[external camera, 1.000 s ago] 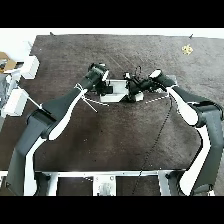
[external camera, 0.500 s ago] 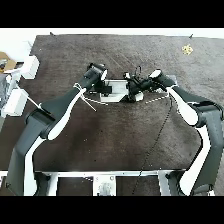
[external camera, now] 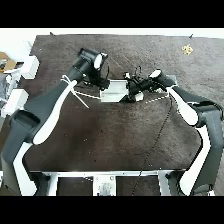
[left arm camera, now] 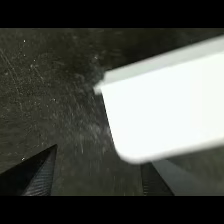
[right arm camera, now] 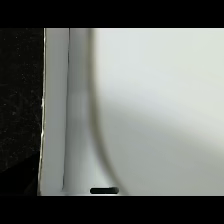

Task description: Fold the box and place the chain.

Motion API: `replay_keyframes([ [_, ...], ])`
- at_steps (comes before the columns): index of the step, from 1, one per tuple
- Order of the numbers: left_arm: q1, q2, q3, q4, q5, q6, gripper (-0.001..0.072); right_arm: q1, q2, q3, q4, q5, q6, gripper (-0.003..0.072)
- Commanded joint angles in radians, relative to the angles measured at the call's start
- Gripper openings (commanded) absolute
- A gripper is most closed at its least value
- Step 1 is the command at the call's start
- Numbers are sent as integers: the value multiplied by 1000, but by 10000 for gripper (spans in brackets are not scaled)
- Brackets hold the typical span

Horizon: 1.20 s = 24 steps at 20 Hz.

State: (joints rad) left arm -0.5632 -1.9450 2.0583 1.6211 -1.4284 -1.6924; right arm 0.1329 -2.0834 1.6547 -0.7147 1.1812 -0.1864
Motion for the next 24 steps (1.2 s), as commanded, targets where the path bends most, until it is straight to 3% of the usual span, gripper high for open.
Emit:
replay_keyframes([
  [1, 55, 94, 3, -81, 25, 179, 551, 1, -1, 0, 0, 0, 0, 508],
  [6, 184, 128, -4, -180, 108, 460, 551, 1, -1, 0, 0, 0, 0, 508],
  [9, 225, 123, -9, -248, 179, 473, 552, 1, -1, 0, 0, 0, 0, 509],
  [13, 341, 90, -124, -653, 202, 940, 552, 1, -1, 0, 1, 0, 0, 509],
  [15, 423, 36, -175, -946, 133, 1187, 551, 1, -1, 0, 0, 0, 0, 508],
  [17, 478, -51, -187, -1095, 51, 1299, 551, 1, -1, 0, 0, 0, 0, 509],
  [19, 501, -127, -188, -1108, 23, 1445, 553, 1, -1, 0, 0, 0, 0, 508],
  [20, 507, -157, -188, -1103, -4, 1535, 649, 1, -1, 0, 0, 0, 0, 509],
  [24, 507, -220, -190, -1098, -57, 1756, 720, 1, -1, 0, 0, 0, 0, 508],
])
